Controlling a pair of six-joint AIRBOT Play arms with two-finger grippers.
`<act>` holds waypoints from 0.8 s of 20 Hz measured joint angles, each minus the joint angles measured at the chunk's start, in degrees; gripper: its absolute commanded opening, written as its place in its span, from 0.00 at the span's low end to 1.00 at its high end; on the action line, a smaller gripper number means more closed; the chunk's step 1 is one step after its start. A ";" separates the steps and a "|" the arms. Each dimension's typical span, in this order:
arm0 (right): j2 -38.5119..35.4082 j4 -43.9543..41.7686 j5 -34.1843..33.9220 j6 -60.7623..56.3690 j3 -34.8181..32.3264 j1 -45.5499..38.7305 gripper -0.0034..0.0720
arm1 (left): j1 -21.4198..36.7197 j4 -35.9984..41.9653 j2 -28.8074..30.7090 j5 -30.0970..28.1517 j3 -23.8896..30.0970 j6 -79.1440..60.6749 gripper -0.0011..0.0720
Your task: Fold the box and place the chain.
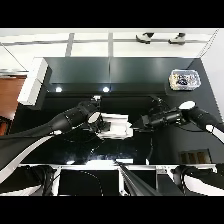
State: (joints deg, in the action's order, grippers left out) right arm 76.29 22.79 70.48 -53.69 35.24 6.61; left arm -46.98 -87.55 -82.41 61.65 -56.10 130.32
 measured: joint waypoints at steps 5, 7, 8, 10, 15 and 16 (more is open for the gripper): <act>0.00 0.09 -5.09 -2.43 2.78 6.78 0.87 | 0.00 0.00 0.00 0.00 0.00 0.00 0.05; 0.00 1.29 -7.28 -4.90 4.15 9.51 0.87 | 0.00 0.00 0.00 0.00 0.00 0.00 0.05; 0.00 2.78 -8.46 -7.13 4.94 10.93 0.87 | 0.00 0.00 0.00 0.00 0.00 0.09 0.05; 0.00 7.10 -11.06 -13.05 6.78 13.99 0.87 | 0.00 -0.02 0.00 0.00 0.00 0.07 0.05; 0.00 21.29 -15.72 -27.87 11.65 20.98 0.87 | 0.00 -0.02 0.00 -0.02 0.00 0.00 0.05; 0.00 23.50 -16.17 -30.21 12.33 22.08 0.87 | 0.02 -0.02 0.00 -0.02 0.00 0.00 0.05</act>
